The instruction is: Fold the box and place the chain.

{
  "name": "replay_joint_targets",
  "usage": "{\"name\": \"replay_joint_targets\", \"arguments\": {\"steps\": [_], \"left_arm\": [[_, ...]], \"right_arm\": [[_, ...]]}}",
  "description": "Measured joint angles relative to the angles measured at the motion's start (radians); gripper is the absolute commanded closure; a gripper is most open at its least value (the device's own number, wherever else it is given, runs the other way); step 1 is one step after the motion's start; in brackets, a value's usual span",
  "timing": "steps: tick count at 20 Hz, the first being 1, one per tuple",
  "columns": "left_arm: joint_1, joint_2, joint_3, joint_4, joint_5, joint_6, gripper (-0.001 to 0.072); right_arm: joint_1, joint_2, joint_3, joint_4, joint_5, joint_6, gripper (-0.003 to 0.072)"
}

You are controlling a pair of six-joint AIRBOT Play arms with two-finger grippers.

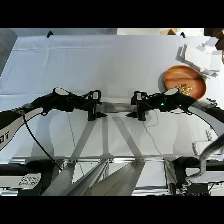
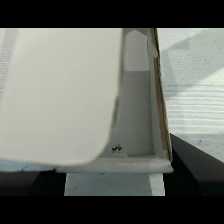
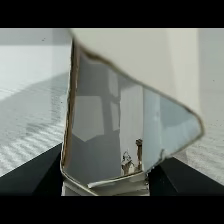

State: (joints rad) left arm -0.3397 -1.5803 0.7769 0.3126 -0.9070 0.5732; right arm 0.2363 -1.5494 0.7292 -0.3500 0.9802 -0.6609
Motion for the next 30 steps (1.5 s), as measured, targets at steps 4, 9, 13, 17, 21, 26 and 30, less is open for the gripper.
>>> {"name": "replay_joint_targets", "arguments": {"steps": [4, 9, 13, 17, 21, 26, 30], "left_arm": [[0.000, 0.000, 0.000, 0.000, 0.000, 0.000, 0.0320], [-0.002, 0.000, 0.000, -0.004, 0.004, -0.001, 0.0320], [-0.002, 0.000, 0.000, -0.004, 0.004, -0.001, 0.0320], [-0.002, 0.000, 0.000, -0.004, 0.004, -0.001, 0.0320], [-0.001, 0.000, 0.000, -0.007, 0.011, -0.005, 0.0320], [-0.001, 0.000, 0.001, -0.005, 0.006, -0.003, 0.0319], [-0.001, 0.000, 0.001, -0.003, 0.003, -0.001, 0.0319]], "right_arm": [[0.000, 0.000, 0.000, -0.010, 0.011, 0.026, 0.0028], [0.001, 0.000, 0.000, -0.018, 0.011, 0.036, -0.0020], [0.001, 0.028, 0.000, -0.070, -0.008, 0.093, -0.0019], [0.001, 0.106, 0.000, -0.204, -0.036, 0.262, -0.0014], [0.001, 0.216, -0.001, -0.330, -0.041, 0.468, -0.0009], [0.001, 0.361, -0.001, -0.453, -0.021, 0.689, 0.0251], [0.002, 0.421, -0.001, -0.449, 0.046, 0.770, 0.0672]]}}
